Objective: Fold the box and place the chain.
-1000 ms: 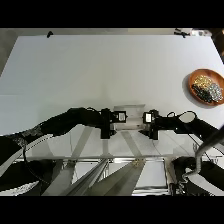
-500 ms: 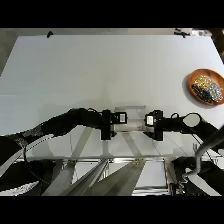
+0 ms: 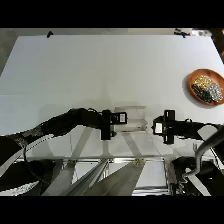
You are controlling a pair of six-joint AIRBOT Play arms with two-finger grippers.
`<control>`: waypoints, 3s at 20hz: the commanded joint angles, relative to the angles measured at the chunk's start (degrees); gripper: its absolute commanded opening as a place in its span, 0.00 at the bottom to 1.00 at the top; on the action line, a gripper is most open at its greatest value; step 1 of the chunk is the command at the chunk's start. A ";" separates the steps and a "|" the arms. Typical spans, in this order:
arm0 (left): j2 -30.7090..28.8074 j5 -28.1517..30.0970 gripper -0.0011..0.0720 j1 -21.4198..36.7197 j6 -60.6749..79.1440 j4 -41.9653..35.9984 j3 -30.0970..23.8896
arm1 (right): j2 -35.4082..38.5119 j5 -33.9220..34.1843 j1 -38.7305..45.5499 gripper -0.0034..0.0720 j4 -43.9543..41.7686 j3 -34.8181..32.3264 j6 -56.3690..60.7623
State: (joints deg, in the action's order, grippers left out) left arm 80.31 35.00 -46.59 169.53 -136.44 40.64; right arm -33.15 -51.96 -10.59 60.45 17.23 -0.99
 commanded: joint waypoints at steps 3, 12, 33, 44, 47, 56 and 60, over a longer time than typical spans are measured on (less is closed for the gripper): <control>-0.04 -0.11 0.39 0.07 -0.02 0.02 0.00 | -0.81 -3.72 -0.04 0.18 -2.95 -0.24 1.16; -0.04 -0.11 0.39 0.04 0.00 0.00 0.00 | -8.96 5.46 -0.04 0.34 -4.76 -0.24 1.18; -0.04 -0.09 0.39 0.07 -0.02 0.02 0.00 | -14.38 6.03 -3.32 0.19 -18.25 -0.24 -5.53; -0.04 -0.11 0.39 0.07 0.00 0.02 0.00 | -18.43 14.27 -7.89 0.58 -16.72 -0.24 -5.51; -0.04 -0.11 0.39 0.07 0.00 0.02 0.00 | -18.43 14.25 -7.89 0.59 -16.72 -0.24 -5.51; -0.04 -0.11 0.39 0.07 0.00 0.02 0.00 | -5.75 11.98 -7.85 0.05 -14.12 -0.20 5.60; -0.04 -0.11 0.39 0.07 -0.02 0.02 0.00 | 9.70 6.29 -7.85 0.05 -5.05 0.70 30.51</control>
State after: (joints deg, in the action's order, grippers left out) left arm 80.31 34.81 -46.57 169.51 -136.44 40.62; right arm -32.88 -42.17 -18.44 48.84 17.32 10.94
